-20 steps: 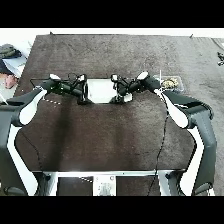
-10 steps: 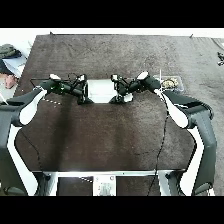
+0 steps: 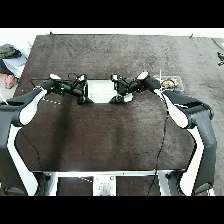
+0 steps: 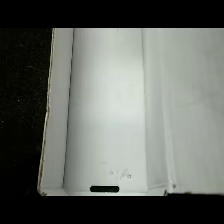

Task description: Fold the box and place the chain.

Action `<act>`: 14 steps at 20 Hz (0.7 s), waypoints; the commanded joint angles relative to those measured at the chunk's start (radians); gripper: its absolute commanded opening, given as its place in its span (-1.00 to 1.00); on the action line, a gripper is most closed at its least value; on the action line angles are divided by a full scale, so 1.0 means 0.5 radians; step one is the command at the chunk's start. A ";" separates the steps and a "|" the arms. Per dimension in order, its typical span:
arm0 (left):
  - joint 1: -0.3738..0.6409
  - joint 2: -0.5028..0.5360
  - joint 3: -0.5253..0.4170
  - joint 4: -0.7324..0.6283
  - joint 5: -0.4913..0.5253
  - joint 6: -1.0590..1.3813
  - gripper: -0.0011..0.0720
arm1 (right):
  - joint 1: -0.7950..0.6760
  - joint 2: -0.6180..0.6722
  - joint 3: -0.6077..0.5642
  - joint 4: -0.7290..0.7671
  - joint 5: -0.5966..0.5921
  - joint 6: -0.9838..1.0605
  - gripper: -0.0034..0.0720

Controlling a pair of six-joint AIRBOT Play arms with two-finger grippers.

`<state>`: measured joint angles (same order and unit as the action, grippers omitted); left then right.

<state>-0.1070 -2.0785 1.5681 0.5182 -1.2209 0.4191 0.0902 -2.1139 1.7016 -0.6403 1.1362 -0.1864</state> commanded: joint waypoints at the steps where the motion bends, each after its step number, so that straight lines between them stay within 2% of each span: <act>1: 0.000 -0.001 0.000 -0.006 -0.002 0.000 0.31 | -0.001 0.001 0.000 0.000 0.002 0.000 0.12; 14: 0.000 -0.001 0.000 -0.006 0.013 0.000 0.31 | -0.001 0.001 0.000 0.000 0.002 0.000 0.11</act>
<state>-0.1070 -2.0785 1.5681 0.5163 -1.2179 0.4187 0.0902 -2.1139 1.7016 -0.6403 1.1366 -0.1867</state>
